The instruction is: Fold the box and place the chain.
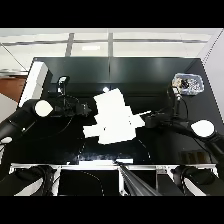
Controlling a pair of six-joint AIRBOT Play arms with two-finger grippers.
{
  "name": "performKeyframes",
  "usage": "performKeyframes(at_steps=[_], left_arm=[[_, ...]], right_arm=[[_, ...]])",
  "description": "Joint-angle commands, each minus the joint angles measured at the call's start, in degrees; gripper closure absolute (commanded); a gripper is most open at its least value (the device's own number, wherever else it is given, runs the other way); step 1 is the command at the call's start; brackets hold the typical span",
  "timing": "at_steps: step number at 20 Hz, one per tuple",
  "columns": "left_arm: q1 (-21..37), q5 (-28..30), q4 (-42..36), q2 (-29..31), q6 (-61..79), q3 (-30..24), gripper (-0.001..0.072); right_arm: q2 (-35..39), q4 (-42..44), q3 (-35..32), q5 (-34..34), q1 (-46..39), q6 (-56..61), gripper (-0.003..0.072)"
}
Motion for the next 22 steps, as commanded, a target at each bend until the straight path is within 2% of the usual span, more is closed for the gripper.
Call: performKeyframes(at_steps=[1, 3, 4, 6, 9, 13, 15, 16, 18, 20, 22], left_arm=[[7.13, -11.39, -25.88, -3.8, 26.18, 0.0, -0.0001], [12.17, -19.82, -36.94, -7.89, 39.8, 0.0, -0.0001], [13.92, -21.51, -39.47, -10.05, 43.52, 0.0, -0.0002], [15.61, -21.7, -43.04, -14.82, 49.94, 0.02, -0.0002], [14.73, -22.43, -50.16, -22.34, 57.13, 0.55, -0.0002], [10.38, -25.79, -49.81, -30.71, 61.18, 6.45, -0.0001], [8.98, -32.41, -49.53, -33.92, 67.23, 10.29, -0.0001], [8.96, -34.88, -46.64, -35.08, 68.24, 11.96, -0.0001], [9.33, -35.98, -39.5, -36.63, 68.13, 14.34, 0.001], [9.46, -36.87, -37.92, -37.64, 68.19, 15.04, 0.0083], [9.22, -36.89, -37.97, -37.77, 69.94, 15.06, 0.012]], right_arm=[[0.09, -1.36, -0.2, -3.74, 3.15, 0.63, 0.0648], [0.09, -1.27, -0.2, -3.69, 3.17, 0.63, 0.0648], [0.09, -1.25, -0.2, -3.69, 3.17, 0.66, 0.0648], [0.09, -1.25, -0.2, -3.72, 3.17, 0.66, 0.0648], [0.09, -1.07, -0.2, -3.67, 3.17, 0.87, 0.0648], [0.09, -1.03, -0.2, -3.15, 3.17, 1.53, 0.0648], [0.09, -1.03, -0.2, -2.64, 3.17, 1.53, 0.0648], [0.09, -1.03, -0.2, -2.56, 3.17, 1.66, 0.0648], [0.09, -1.03, -0.2, -2.56, 3.17, 1.7, 0.0648], [0.09, -1.03, -0.2, -2.56, 3.17, 1.7, 0.0648], [0.09, -1.03, -0.2, -2.62, 3.17, 1.7, 0.0648]])
